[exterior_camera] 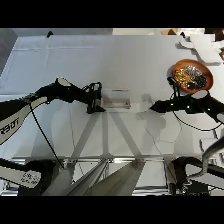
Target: Fold the box and place the chain.
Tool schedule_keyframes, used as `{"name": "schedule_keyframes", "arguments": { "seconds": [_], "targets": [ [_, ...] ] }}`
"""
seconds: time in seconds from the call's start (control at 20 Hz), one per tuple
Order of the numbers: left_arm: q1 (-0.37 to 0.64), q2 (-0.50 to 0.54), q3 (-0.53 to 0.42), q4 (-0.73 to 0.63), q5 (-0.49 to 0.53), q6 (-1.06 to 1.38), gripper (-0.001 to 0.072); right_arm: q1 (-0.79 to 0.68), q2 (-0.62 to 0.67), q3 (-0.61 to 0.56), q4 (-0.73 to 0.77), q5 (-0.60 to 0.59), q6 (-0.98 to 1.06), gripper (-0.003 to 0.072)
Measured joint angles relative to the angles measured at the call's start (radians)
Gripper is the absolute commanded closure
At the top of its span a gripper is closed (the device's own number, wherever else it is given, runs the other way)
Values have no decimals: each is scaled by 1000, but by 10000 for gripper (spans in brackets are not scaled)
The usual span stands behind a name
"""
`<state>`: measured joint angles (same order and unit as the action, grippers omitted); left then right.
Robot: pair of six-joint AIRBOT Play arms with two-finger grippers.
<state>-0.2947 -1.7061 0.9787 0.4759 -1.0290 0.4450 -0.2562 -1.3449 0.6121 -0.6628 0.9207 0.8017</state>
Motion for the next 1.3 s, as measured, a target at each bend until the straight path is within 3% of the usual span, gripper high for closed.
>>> {"name": "schedule_keyframes", "arguments": {
  "seconds": [0.5,0.6,0.85,1.1,1.25,1.3],
  "targets": [
    [0,0,0,0,0,0,216,155,-59,-3,261,-42,-71,672],
    [0,0,0,0,0,0,216,174,-60,-3,328,-48,-85,457],
    [0,0,0,0,0,0,216,192,-60,-3,460,-54,-99,448],
    [0,0,0,0,-1,0,216,195,-60,-3,498,-43,-111,365],
    [1,0,0,1,-1,0,216,195,-60,-3,509,-29,-140,377],
    [1,0,0,1,-1,1,216,195,-60,-3,511,-25,-148,468]
  ]
}}
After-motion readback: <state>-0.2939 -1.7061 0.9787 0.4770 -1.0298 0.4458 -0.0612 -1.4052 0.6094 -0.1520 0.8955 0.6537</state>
